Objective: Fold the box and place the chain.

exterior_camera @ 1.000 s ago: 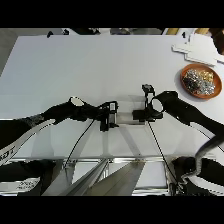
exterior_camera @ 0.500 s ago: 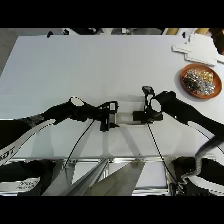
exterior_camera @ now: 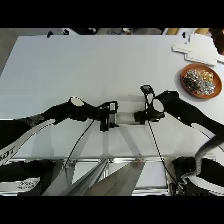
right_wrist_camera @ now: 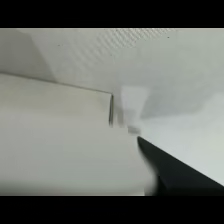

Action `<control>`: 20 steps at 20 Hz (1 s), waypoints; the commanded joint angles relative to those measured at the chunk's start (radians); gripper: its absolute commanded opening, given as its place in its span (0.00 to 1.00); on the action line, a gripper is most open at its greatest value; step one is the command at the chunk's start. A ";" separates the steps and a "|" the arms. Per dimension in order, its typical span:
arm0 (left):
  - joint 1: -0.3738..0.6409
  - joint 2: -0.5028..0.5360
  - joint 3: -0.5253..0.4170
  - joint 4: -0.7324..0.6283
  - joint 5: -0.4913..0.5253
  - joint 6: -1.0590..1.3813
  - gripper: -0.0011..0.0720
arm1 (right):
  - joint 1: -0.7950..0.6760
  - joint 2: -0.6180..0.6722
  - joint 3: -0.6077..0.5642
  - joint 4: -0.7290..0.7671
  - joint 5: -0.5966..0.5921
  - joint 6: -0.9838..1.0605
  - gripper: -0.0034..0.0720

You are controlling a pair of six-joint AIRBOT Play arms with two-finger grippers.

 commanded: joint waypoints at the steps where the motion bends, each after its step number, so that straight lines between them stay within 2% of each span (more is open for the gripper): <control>1: 0.000 0.000 0.000 -0.001 0.000 -0.001 0.13 | 0.000 0.124 0.002 -0.076 0.143 -0.214 0.67; 3: 0.000 0.000 0.000 -0.001 0.000 -0.001 0.13 | -0.008 0.242 0.022 -0.126 0.198 -0.256 0.66; 4: 0.000 0.000 0.000 -0.001 0.000 -0.001 0.13 | -0.024 0.291 0.056 -0.168 0.181 -0.255 0.57; 5: 0.000 0.000 0.000 -0.001 0.000 -0.001 0.13 | -0.061 0.322 0.122 -0.216 0.161 -0.257 0.49; 7: 0.000 0.000 0.000 -0.001 0.000 -0.001 0.13 | -0.187 0.307 0.303 -0.242 0.145 -0.318 0.46; 10: 0.000 0.000 0.000 -0.001 0.000 -0.001 0.13 | -0.433 0.173 0.594 -0.217 0.068 -0.392 0.46; 13: 0.000 0.000 0.000 -0.001 0.000 -0.001 0.13 | -0.623 -0.019 0.809 -0.066 0.053 -0.411 0.46; 15: 0.000 0.000 0.000 -0.001 0.000 -0.001 0.13 | -0.686 -0.109 0.823 -0.044 0.018 -0.430 0.46; 20: 0.000 0.000 0.000 -0.001 0.000 -0.001 0.13 | -0.763 -0.341 0.823 -0.045 0.063 -0.468 0.46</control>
